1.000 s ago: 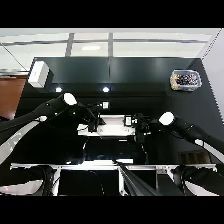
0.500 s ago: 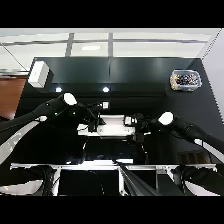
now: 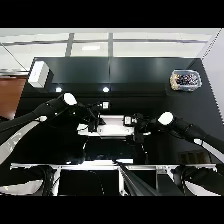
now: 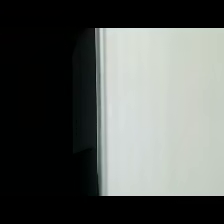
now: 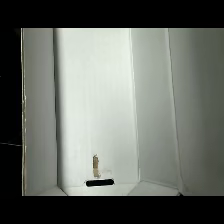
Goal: Fold the box and place the chain.
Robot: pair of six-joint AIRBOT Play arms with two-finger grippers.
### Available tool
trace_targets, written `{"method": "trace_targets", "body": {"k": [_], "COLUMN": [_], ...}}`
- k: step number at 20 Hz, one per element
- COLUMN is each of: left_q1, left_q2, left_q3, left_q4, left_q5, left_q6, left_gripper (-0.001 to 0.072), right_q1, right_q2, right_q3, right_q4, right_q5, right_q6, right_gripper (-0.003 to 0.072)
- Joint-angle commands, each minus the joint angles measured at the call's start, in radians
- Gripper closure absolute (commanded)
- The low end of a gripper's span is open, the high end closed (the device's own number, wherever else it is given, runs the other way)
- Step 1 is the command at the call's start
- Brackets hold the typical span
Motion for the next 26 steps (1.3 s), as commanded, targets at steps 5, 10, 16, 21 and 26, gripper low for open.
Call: {"method": "trace_targets", "body": {"k": [5, 10, 16, 21, 26], "left_q1": [0.0, 0.0, 0.0, 0.0, 0.001], "left_q2": [0.0, 0.0, 0.0, 0.011, 0.12], "left_q3": [0.0, 0.0, 0.0, 0.018, 0.033], "left_q4": [0.0, 0.0, 0.0, 0.002, 0.154], "left_q5": [-0.001, -0.001, -0.001, -0.006, -0.008], "left_q6": [0.0, 0.0, 0.0, -0.005, -0.201], "left_gripper": [0.0684, 0.0684, 0.0684, 0.0358, 0.0073], "right_q1": [0.001, 0.001, 0.001, 0.001, 0.001], "right_q2": [0.0, 0.0, 0.0, 0.0, 0.0], "right_q3": [0.0, 0.0, 0.0, 0.0, 0.0], "right_q4": [-0.003, -0.003, -0.003, -0.003, -0.003], "right_q5": [0.0, 0.003, 0.038, 0.037, 0.037], "right_q6": [-0.001, 0.0, 0.0, 0.0, 0.0], "right_gripper": [0.0109, 0.026, 0.061, 0.0611, 0.0611]}}
